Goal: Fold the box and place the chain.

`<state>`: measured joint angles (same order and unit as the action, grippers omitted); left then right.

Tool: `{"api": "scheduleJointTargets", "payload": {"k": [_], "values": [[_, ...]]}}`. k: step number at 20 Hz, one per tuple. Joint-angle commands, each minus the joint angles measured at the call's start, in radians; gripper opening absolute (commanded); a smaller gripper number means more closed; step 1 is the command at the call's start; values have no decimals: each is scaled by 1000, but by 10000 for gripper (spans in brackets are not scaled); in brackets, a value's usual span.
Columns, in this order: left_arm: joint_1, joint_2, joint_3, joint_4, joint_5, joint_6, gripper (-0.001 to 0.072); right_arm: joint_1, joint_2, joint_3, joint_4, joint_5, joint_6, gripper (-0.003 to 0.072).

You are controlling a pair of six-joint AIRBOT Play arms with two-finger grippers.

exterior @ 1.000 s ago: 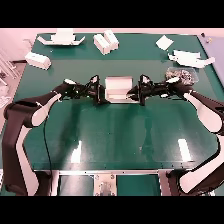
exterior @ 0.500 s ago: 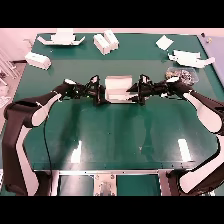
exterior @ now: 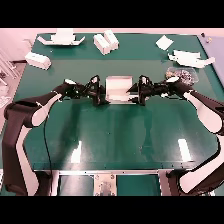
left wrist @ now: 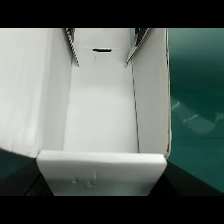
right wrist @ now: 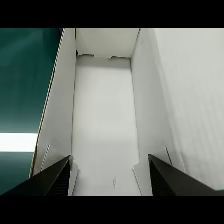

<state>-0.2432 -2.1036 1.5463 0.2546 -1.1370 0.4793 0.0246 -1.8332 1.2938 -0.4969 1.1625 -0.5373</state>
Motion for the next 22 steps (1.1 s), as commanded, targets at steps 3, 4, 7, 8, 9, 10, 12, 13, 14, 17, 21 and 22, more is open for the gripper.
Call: {"api": "scheduleJointTargets", "payload": {"k": [3,4,7,8,9,10,12,13,14,17,21,22], "values": [[1,1,0,-1,3,0,537,-4,0,2,-16,2,6,110],[1,1,0,-1,3,0,537,-6,0,3,-16,1,10,39],[1,1,0,-1,3,0,536,-14,0,20,-17,2,95,11],[1,1,0,-1,3,0,536,-20,0,31,-19,2,121,11],[1,1,0,-1,3,0,537,-27,1,42,-20,2,147,11],[1,1,0,-1,3,0,537,-37,1,55,-24,2,179,11],[1,1,0,-1,3,0,537,-58,1,80,-47,26,229,10],[1,1,0,-1,3,0,537,-71,1,91,-45,60,249,11],[1,1,0,-1,3,0,537,-78,1,105,-45,107,251,12],[1,1,0,-1,3,0,537,-91,2,158,-39,236,332,11],[1,1,0,-1,3,0,536,-107,2,212,-45,294,407,11],[1,1,0,-1,3,0,537,-116,2,213,-59,290,408,11]]}}
